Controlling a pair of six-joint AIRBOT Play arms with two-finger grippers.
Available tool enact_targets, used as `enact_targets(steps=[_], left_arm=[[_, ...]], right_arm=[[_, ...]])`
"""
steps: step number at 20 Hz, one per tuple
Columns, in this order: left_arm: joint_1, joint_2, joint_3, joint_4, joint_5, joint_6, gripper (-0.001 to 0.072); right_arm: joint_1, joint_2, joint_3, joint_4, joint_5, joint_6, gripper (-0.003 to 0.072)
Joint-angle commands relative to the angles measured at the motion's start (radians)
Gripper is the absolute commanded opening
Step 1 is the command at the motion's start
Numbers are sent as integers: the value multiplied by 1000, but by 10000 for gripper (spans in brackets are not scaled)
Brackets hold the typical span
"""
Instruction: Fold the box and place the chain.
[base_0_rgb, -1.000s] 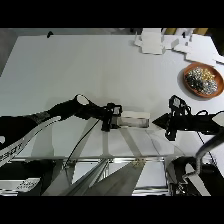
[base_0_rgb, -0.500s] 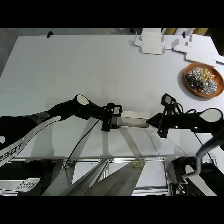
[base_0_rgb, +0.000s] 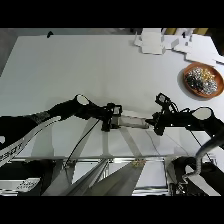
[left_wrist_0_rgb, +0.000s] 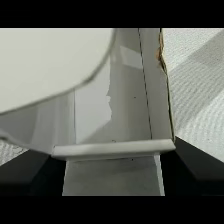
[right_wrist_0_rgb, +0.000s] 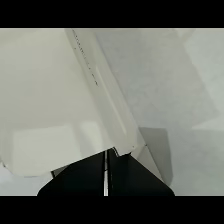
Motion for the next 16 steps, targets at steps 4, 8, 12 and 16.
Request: enact_targets(steps=[4,8,12,16], left_arm=[[0,0,1,0,0,0,136],[1,0,1,0,0,0,136],[1,0,1,0,0,0,136],[1,0,1,0,0,0,136]], right_arm=[[-6,-3,16,175,214,-156,23],[-6,-3,20,313,195,-196,23],[-6,-3,20,370,-85,-138,23],[-6,-27,20,305,-256,-31,23]])
